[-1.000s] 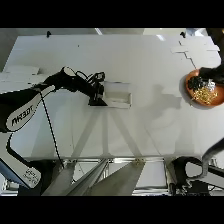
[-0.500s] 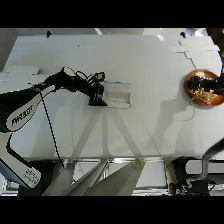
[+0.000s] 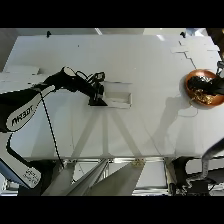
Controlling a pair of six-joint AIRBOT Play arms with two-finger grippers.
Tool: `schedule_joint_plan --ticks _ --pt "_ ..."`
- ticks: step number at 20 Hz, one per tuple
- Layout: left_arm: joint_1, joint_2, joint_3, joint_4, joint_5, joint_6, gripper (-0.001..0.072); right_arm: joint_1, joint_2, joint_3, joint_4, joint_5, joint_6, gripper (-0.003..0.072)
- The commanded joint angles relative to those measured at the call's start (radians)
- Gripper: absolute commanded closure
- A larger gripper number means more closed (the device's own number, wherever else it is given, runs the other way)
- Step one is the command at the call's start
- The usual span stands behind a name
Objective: Fold the box and place the chain.
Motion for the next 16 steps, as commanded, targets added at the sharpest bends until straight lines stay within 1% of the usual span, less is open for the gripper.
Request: schedule_joint_plan --ticks 1,4,7,10,13,16 --pt "0.0 0.0 0.0 0.0 0.0 0.0 0.0394 0.005 0.065 0.0 0.01 0.044 -0.076 0.0674" --pt "0.0 0.0 0.0 0.0 0.0 0.0 0.0394 0.007 0.214 0.0 0.014 0.04 -0.101 0.0674" --pt "0.0 0.0 0.0 0.0 0.0 0.0 0.0394 0.008 0.364 0.0 0.035 0.064 -0.178 0.0675" --pt "0.0 0.0 0.0 0.0 0.0 0.0 0.0394 0.008 0.482 0.0 0.136 0.131 -0.264 0.0675" --pt "0.0 0.0 0.0 0.0 0.0 0.0 0.0394 0.051 0.55 0.0 0.214 0.235 -0.306 0.0675" --pt "0.0 0.0 0.0 0.0 0.0 0.0 0.0394 0.178 0.587 0.0 0.22 0.321 -0.307 0.0675"
